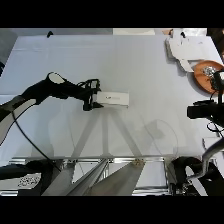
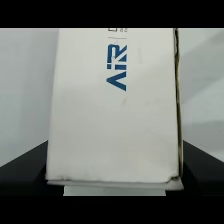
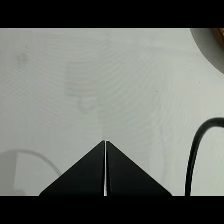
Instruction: Fold the box and place the chain.
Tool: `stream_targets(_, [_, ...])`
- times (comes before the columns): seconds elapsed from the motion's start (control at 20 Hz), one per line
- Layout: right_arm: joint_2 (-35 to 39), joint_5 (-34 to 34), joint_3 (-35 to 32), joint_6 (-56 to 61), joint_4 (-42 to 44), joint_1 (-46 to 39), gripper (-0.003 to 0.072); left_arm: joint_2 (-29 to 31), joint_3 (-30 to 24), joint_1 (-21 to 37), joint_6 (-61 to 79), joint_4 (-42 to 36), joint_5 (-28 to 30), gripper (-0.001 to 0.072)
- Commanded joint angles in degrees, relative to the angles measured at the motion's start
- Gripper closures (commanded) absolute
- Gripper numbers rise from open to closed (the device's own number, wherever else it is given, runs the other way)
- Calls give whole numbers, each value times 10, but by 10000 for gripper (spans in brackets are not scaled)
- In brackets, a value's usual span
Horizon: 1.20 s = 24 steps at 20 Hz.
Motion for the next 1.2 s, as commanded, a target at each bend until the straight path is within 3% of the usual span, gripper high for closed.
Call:
stream_targets(0.0, [0, 0, 0, 0, 0, 0, 678, 113, 0, 0, -78, 23, 78, 702])
stream_targets(0.2, [0, 0, 0, 0, 5, 0, 678, 246, 0, 1, -243, 140, 234, 702])
stream_targets(0.35, [0, 0, 0, 0, 9, 0, 678, 316, 0, 2, -417, 290, 298, 702])
stream_targets(0.5, [0, 0, 0, 0, 9, 0, 678, 349, 0, 10, -683, 486, 289, 702])
stream_targets(0.65, [0, 0, 0, 0, 9, 0, 678, 354, 0, 57, -921, 603, 242, 702])
stream_targets(0.9, [0, 0, 0, 0, 9, 0, 678, 347, 0, 189, -1001, 614, 174, 698])
stream_targets(1.15, [0, 0, 0, 0, 9, 0, 678, 267, 0, 284, -1001, 611, 144, 699])
